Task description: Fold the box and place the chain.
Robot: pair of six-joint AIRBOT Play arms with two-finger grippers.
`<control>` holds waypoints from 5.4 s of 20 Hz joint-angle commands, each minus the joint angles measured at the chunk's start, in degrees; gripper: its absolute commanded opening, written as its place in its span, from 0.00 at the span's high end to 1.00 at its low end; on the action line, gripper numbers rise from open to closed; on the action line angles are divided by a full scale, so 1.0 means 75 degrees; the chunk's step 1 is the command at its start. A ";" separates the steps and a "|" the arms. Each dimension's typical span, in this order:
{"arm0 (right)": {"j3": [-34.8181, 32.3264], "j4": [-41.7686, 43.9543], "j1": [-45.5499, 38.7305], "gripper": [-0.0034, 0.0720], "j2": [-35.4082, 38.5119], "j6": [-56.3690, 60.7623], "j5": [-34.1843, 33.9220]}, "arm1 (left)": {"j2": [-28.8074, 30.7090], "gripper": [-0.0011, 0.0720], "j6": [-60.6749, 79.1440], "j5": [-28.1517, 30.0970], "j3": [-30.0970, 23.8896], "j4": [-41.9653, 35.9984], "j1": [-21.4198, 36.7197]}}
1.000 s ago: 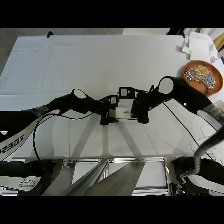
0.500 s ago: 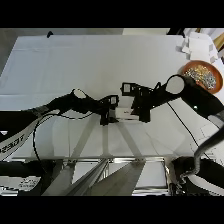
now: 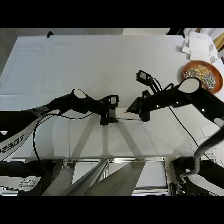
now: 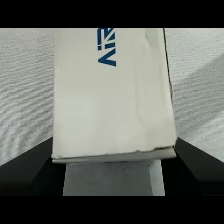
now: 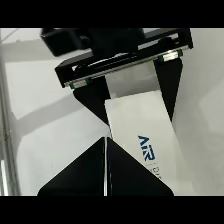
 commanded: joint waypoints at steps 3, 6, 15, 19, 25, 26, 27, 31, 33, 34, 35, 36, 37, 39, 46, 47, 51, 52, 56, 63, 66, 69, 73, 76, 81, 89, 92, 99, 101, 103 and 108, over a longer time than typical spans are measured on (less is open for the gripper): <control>-0.0973 0.0571 -0.0090 0.93 -0.0262 -0.0519 -0.0341 | 0.0006 0.59 -0.0003 0.0006 0.0003 0.0000 0.0006; -0.1163 0.0571 -0.0090 0.93 -0.0271 -0.0647 -0.0347 | 0.0006 0.59 -0.0003 0.0006 0.0003 0.0000 0.0006; -0.1195 0.1288 -0.0090 0.93 -0.0032 -0.1035 -0.0469 | 0.0006 0.59 -0.0003 0.0003 0.0003 0.0000 0.0006; -0.1183 0.1128 -0.0093 0.93 0.0726 -0.1431 -0.1250 | 0.0006 0.59 -0.0003 0.0006 0.0003 0.0000 0.0006; -0.1198 0.0656 -0.0090 0.93 0.0055 -0.1364 -0.1300 | 0.0006 0.59 -0.0003 0.0006 0.0003 0.0000 0.0006; -0.1198 0.0656 -0.0090 0.93 -0.0067 -0.1367 -0.1256 | 0.0006 0.59 -0.0003 0.0006 0.0003 0.0000 0.0006; -0.1198 0.0650 -0.0090 0.93 -0.0184 -0.1370 -0.1209 | 0.0006 0.59 -0.0003 0.0006 0.0003 0.0000 0.0006; -0.1198 0.0137 0.0122 0.93 -0.0271 -0.1361 -0.1244 | 0.0006 0.59 -0.0003 0.0006 0.0003 0.0000 0.0006; -0.1198 -0.0131 0.0254 0.93 -0.0277 -0.1314 -0.1332 | 0.0006 0.59 -0.0003 0.0006 0.0003 0.0000 0.0006; -0.1198 -0.0280 0.0294 0.93 -0.0286 -0.1169 -0.1399 | 0.0006 0.59 -0.0003 0.0006 0.0003 0.0000 0.0006; -0.1201 -0.0423 0.0306 0.93 -0.0297 -0.1139 -0.1390 | 0.0006 0.59 -0.0003 0.0006 0.0003 0.0000 0.0006; -0.1204 -0.0493 0.0306 0.93 -0.0315 -0.1110 -0.1384 | 0.0006 0.59 -0.0003 0.0006 0.0003 0.0000 0.0006; -0.1204 -0.0609 0.0306 0.93 -0.0332 -0.0988 -0.1419 | 0.0006 0.59 -0.0003 0.0006 0.0003 0.0000 0.0006; -0.1207 -0.0790 0.0306 0.93 -0.0367 -0.0912 -0.1498 | 0.0006 0.59 -0.0003 0.0003 0.0003 0.0000 0.0006; -0.1201 -0.0586 0.0306 0.93 -0.0530 -0.0624 -0.1664 | 0.0006 0.59 -0.0003 0.0006 0.0003 0.0000 0.0006; -0.1198 -0.0385 0.0306 0.93 -0.0458 -0.0638 -0.1664 | 0.0006 0.59 -0.0003 0.0006 0.0003 0.0000 0.0006; -0.1195 -0.0268 0.0303 0.93 0.0437 -0.0624 -0.1719 | 0.0006 0.59 -0.0003 0.0006 0.0003 0.0000 0.0006; -0.1195 -0.0256 0.0303 0.93 0.0755 -0.0568 -0.1716 | 0.0006 0.59 -0.0003 0.0006 0.0003 0.0000 0.0006; -0.1195 -0.0466 0.0303 0.93 0.2232 0.0682 -0.1649 | 0.0006 0.59 -0.0003 0.0006 0.0003 0.0000 0.0006; -0.1198 -0.5931 0.0303 0.93 0.3791 0.5802 0.0836 | 0.0006 0.59 -0.0003 0.0006 0.0003 0.0000 0.0006; -0.1207 -0.7382 0.0102 0.93 0.3794 0.7810 0.2159 | 0.0006 0.59 -0.0003 0.0006 0.0003 0.0000 0.0006; -0.1209 -0.7344 -0.0108 0.93 0.3794 0.8131 0.2340 | 0.0006 0.59 -0.0003 0.0006 0.0003 0.0000 0.0006; -0.1376 -0.7341 -0.0108 0.93 0.3794 0.8376 0.2031 | 0.0006 0.59 -0.0003 0.0006 0.0003 0.0000 0.0006; -0.1740 -0.7338 -0.0108 0.93 0.3794 0.8655 0.1874 | 0.0006 0.59 -0.0003 0.0006 0.0003 0.0000 0.0006; -0.2046 -0.7376 -0.0108 0.93 0.3794 0.8580 0.1888 | 0.0006 0.59 -0.0003 0.0006 0.0003 0.0000 0.0006; -0.2046 -0.7370 -0.0108 0.93 0.3794 0.8582 0.1883 | 0.0006 0.59 -0.0003 0.0006 0.0003 0.0000 0.0006; -0.2046 -0.7370 -0.0108 0.93 0.3794 0.8582 0.1883 | 0.0006 0.59 -0.0003 0.0006 0.0003 0.0000 0.0006; -0.2046 -0.7370 -0.0108 0.93 0.3794 0.8582 0.1883 | 0.0006 0.59 -0.0003 0.0006 0.0003 0.0000 0.0006; -0.2046 -0.7370 -0.0108 0.93 0.3794 0.8582 0.1883 | 0.0006 0.59 -0.0003 0.0006 0.0003 0.0000 0.0006; -0.2046 -0.7370 -0.0108 0.93 0.3794 0.8582 0.1883 | 0.0006 0.59 -0.0003 0.0006 0.0003 0.0000 0.0006; -0.2046 -0.7370 -0.0108 0.93 0.3794 0.8582 0.1883 | 0.0006 0.59 -0.0003 0.0006 0.0003 0.0000 0.0006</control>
